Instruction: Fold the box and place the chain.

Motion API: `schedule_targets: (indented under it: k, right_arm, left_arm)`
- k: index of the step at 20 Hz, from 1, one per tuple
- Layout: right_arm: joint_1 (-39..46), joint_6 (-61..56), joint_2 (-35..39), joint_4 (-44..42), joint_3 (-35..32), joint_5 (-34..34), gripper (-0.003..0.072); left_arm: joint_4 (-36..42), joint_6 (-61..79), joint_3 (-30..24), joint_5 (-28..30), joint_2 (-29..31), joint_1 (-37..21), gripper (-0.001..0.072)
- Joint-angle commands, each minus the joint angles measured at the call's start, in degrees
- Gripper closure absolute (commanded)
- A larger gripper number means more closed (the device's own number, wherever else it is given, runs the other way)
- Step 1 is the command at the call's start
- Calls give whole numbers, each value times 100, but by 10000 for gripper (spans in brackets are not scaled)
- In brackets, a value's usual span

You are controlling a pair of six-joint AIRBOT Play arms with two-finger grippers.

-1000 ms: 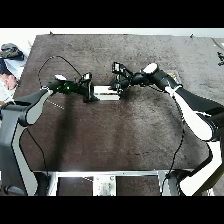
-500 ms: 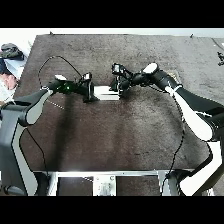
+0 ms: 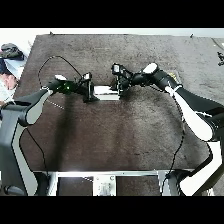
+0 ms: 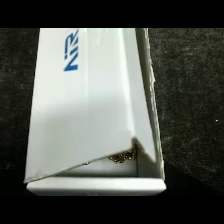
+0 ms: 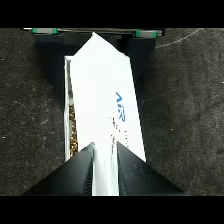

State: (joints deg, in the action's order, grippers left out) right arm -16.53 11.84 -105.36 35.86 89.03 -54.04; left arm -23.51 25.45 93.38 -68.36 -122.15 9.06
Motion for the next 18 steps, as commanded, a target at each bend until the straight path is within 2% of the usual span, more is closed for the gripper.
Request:
schedule_targets:
  k: [1, 18]
  right_arm:
    - [4, -2, -2, -4, -2, 46, 535]
    - [-7, -7, -101, 256, -109, -140, 536]
  left_arm:
    - [-4, 4, 4, -4, 0, 0, 173]
    - [-4, 4, 4, -4, 0, 0, 174]
